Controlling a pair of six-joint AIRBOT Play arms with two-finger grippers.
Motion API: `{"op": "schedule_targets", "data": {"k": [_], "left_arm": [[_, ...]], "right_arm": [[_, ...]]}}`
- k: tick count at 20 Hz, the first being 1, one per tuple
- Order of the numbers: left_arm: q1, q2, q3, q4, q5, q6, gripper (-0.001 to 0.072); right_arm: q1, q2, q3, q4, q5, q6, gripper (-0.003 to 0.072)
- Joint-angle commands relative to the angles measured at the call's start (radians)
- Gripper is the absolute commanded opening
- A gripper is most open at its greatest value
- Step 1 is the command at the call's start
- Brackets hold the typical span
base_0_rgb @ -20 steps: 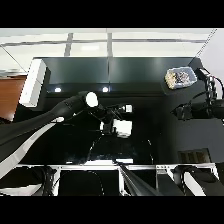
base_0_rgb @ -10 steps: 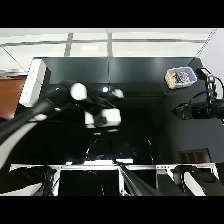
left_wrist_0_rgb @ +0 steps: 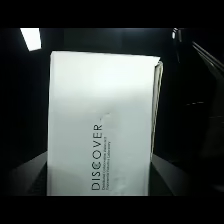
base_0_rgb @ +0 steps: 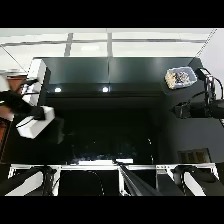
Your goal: Fold the box and place the chain.
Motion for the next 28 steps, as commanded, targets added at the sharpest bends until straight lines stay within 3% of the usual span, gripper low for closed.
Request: {"op": "schedule_targets", "data": {"k": [1,4,7,11,16,20,21,23,25,28], "left_arm": [[0.289,0.024,-0.031,-0.046,0.02,-0.035,0.0352],[0.444,0.024,-0.032,-0.113,0.142,0.058,0.0352],[0.504,0.016,-0.035,-0.175,0.272,0.322,0.0352],[0.492,-0.013,-0.055,-0.252,0.41,0.478,0.0352],[0.451,-0.095,-0.054,-0.254,0.426,0.487,0.0352],[0.393,-0.123,-0.054,-0.275,0.511,0.485,0.0355],[0.381,-0.13,-0.054,-0.279,0.519,0.485,0.0383],[0.357,-0.139,-0.051,-0.277,0.543,0.482,0.0719],[0.34,-0.132,0.002,-0.279,0.526,0.466,0.0717],[0.298,-0.11,0.208,-0.295,0.407,0.356,0.0715]], "right_arm": [[0.0,0.0,-0.006,0.013,-0.066,0.0,0.0019],[0.0,0.0,-0.006,0.015,-0.111,0.0,0.0019],[0.0,-0.004,-0.006,0.025,-0.135,0.0,0.0019],[0.0,-0.006,-0.006,0.039,-0.164,0.0,0.0019],[0.0,-0.006,-0.006,0.039,-0.162,0.0,0.0019],[-0.001,-0.006,-0.006,0.039,-0.158,0.0,0.0019],[0.0,-0.006,-0.006,0.039,-0.154,0.0,0.0019],[0.0,-0.006,-0.006,0.039,-0.145,0.001,0.0019],[0.0,-0.006,-0.006,0.04,-0.143,0.001,0.0019],[0.0,-0.006,-0.006,0.064,-0.152,0.0,0.0019]]}}
